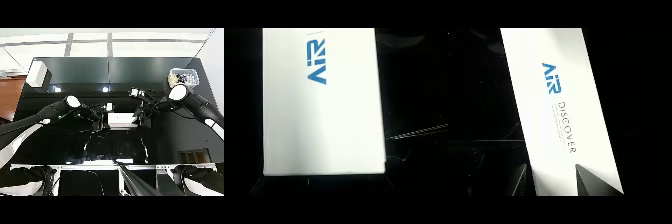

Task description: Fold the box and place the chain.

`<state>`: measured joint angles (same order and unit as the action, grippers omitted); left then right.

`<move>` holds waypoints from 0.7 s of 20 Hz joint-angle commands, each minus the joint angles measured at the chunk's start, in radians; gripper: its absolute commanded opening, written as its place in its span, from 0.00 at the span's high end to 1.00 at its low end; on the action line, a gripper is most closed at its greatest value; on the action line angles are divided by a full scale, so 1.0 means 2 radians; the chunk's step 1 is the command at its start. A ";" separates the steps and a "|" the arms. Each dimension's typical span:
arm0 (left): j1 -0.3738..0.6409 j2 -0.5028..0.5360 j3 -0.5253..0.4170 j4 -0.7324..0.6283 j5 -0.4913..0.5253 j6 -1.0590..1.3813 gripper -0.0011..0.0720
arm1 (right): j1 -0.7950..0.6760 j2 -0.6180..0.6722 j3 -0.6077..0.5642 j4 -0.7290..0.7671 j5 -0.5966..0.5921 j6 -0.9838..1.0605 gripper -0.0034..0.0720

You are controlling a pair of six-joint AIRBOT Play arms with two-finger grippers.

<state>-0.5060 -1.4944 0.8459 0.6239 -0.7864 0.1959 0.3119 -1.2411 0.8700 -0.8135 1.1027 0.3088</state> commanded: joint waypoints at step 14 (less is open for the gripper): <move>0.000 0.000 0.000 0.000 0.001 0.001 0.32 | -0.082 0.015 -0.092 0.309 0.026 0.257 0.94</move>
